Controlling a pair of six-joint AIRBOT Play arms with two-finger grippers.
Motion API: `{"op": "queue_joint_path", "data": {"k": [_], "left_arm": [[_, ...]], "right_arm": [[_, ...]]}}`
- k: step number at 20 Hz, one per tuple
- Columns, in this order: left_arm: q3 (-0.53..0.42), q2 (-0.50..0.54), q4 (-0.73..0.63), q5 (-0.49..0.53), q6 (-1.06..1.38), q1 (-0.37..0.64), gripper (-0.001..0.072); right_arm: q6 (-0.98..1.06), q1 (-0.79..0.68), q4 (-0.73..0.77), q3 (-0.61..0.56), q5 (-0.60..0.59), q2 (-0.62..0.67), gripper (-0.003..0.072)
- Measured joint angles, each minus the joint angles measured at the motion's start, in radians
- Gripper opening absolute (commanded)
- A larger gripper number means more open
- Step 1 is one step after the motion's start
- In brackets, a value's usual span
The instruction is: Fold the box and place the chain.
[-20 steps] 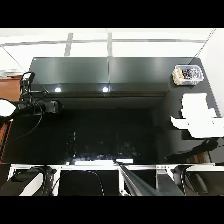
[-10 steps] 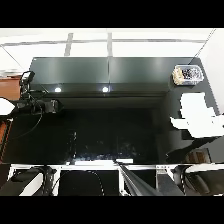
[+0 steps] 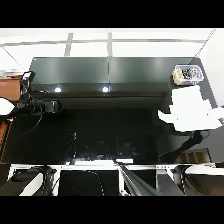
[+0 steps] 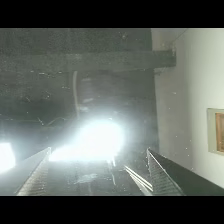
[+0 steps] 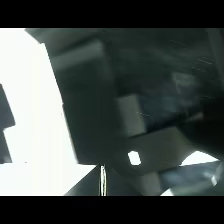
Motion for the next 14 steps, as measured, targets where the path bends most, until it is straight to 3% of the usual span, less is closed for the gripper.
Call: {"op": "queue_joint_path", "data": {"k": [6, 11, 14], "left_arm": [[0.0, 0.0, -0.002, 0.009, 0.036, 0.0, 0.0706], [0.0, -0.004, -0.076, 0.039, 0.037, -0.001, 0.0706], [0.0, -0.032, -0.142, 0.045, 0.043, -0.012, 0.0706]], "right_arm": [[-0.047, 0.235, 0.255, -0.366, -0.164, 0.286, 0.0019], [-0.225, 0.613, 0.618, -0.742, -0.458, 0.529, 0.0019], [-0.287, 0.813, 0.742, -0.899, -0.62, 0.613, 0.002]]}}
